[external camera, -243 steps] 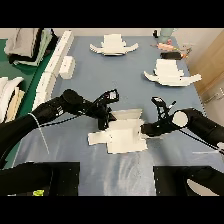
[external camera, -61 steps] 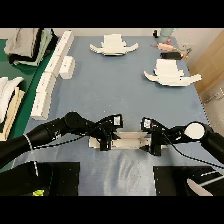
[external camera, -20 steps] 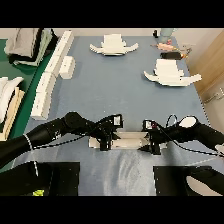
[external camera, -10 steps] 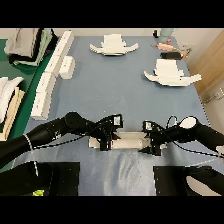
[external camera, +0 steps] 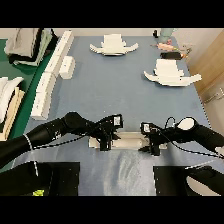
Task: Fold the box.
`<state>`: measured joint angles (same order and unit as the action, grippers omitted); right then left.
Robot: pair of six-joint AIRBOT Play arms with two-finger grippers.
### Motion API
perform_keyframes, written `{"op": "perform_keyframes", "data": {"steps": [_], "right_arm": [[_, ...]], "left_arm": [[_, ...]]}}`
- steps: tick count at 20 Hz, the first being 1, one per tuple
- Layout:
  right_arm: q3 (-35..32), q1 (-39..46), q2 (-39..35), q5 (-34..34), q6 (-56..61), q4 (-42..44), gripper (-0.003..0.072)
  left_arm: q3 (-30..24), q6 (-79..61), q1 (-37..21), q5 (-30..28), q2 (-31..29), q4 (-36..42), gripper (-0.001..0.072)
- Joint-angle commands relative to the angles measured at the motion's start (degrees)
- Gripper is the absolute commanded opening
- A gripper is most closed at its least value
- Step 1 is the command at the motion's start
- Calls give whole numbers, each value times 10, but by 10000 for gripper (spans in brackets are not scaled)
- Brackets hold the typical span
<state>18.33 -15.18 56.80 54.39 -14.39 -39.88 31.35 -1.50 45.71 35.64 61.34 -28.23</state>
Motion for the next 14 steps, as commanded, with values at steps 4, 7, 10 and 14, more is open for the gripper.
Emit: {"op": "perform_keyframes", "data": {"steps": [4,7,10,14], "right_arm": [[-4,-3,0,5,0,-4,444],[-4,-3,-1,5,0,-4,445],[-4,-3,-1,3,0,-5,446],[-4,-3,-1,-7,0,-4,446]], "left_arm": [[0,0,0,-1,0,0,15],[0,0,0,-1,0,0,15],[0,0,0,-1,0,0,15],[0,0,0,-1,0,0,15]]}}
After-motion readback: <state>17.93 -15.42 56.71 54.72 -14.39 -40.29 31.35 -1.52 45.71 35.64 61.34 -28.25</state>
